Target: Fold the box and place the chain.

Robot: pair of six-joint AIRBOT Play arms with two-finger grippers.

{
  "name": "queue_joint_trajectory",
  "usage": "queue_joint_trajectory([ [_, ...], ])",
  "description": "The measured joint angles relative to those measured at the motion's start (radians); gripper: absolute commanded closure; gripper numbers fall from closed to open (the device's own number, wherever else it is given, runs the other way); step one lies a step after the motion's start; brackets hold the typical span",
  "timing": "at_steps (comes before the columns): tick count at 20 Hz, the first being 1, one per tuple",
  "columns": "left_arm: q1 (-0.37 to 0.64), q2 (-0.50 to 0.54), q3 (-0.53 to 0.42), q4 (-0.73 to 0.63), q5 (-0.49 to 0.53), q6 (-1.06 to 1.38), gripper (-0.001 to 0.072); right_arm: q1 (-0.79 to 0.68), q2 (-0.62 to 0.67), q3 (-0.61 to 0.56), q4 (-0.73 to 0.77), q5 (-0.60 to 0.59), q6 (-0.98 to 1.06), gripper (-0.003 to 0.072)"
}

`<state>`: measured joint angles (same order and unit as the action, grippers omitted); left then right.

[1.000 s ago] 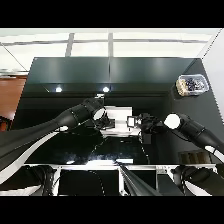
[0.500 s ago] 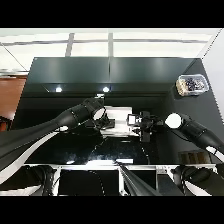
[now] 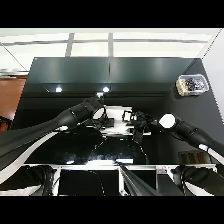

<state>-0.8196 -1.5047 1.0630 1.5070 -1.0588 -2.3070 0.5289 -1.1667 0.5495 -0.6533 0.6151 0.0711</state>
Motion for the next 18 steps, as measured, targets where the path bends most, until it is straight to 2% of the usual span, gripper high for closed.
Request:
queue_joint_trajectory([
  [1,0.000,0.000,0.000,-0.003,0.004,0.000,0.0682,0.002,-0.002,0.000,0.002,-0.003,0.000,0.0557],
  [2,0.000,0.000,0.000,-0.004,0.003,0.000,0.0682,0.003,-0.003,0.000,0.007,-0.006,0.000,0.0312],
  [3,0.000,0.000,0.000,-0.003,0.004,0.000,0.0682,0.004,-0.005,0.000,0.010,-0.008,0.000,0.0358],
  [4,0.000,0.000,0.000,-0.003,0.003,-0.001,0.0682,0.005,-0.005,0.000,0.010,-0.011,0.000,0.0541],
  [5,0.000,0.000,0.000,-0.002,0.002,-0.001,0.0682,0.005,-0.007,0.000,0.006,-0.014,0.003,0.0523],
  [6,0.000,0.000,0.000,-0.002,0.003,-0.001,0.0682,0.005,-0.007,0.000,0.003,-0.014,0.005,0.0351],
  [7,0.000,0.000,0.000,-0.002,0.004,-0.001,0.0682,0.005,-0.007,0.000,0.000,-0.013,0.008,0.0376],
  [9,0.000,0.000,0.000,-0.002,0.003,-0.001,0.0682,0.005,-0.007,0.000,-0.005,-0.014,0.019,0.0674],
  [12,0.000,0.000,0.000,-0.003,0.005,-0.002,0.0682,-0.002,0.009,0.005,-0.026,-0.002,0.114,0.0677],
  [14,0.000,0.000,0.000,-0.004,0.005,-0.003,0.0682,-0.033,0.052,0.024,-0.069,0.038,0.276,0.0676],
  [16,0.000,0.000,0.000,-0.003,0.004,-0.003,0.0682,-0.103,0.120,0.051,-0.153,0.112,0.504,0.0676],
  [18,0.000,0.000,0.000,-0.003,0.004,-0.003,0.0682,-0.224,0.188,0.067,-0.298,0.195,0.796,0.0676],
])
